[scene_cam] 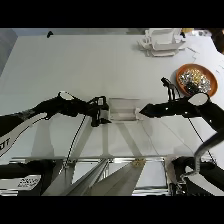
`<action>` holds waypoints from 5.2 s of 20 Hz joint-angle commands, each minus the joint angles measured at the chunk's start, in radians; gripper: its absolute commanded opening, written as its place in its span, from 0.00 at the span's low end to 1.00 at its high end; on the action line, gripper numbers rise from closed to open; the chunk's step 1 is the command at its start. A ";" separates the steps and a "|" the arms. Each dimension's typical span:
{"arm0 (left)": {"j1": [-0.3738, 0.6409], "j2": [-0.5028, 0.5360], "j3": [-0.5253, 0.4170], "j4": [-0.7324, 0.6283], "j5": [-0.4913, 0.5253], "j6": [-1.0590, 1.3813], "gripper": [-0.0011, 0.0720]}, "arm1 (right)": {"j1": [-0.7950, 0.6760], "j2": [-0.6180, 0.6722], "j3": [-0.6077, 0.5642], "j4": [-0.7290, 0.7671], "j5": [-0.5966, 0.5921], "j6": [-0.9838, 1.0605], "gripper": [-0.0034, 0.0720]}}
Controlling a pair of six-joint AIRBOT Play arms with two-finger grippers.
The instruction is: Fold the box and place the chain.
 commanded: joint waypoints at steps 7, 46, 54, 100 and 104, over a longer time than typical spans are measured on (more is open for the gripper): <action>0.000 0.000 0.000 0.000 0.000 0.000 0.21 | 0.173 -0.017 0.021 -0.156 -0.139 0.165 0.68; 0.000 0.000 0.000 0.000 0.000 0.000 0.21 | 0.545 -0.303 0.364 -0.796 0.073 1.097 0.36; 0.000 0.000 0.000 0.000 0.000 0.000 0.21 | 0.545 -0.303 0.364 -0.843 0.069 1.092 0.07; 0.000 0.000 0.000 0.000 0.000 0.000 0.21 | 0.433 0.026 0.449 -0.873 0.225 0.589 0.64; 0.000 0.000 0.000 0.000 0.000 0.000 0.21 | 0.160 0.017 0.529 -0.900 0.144 0.488 0.48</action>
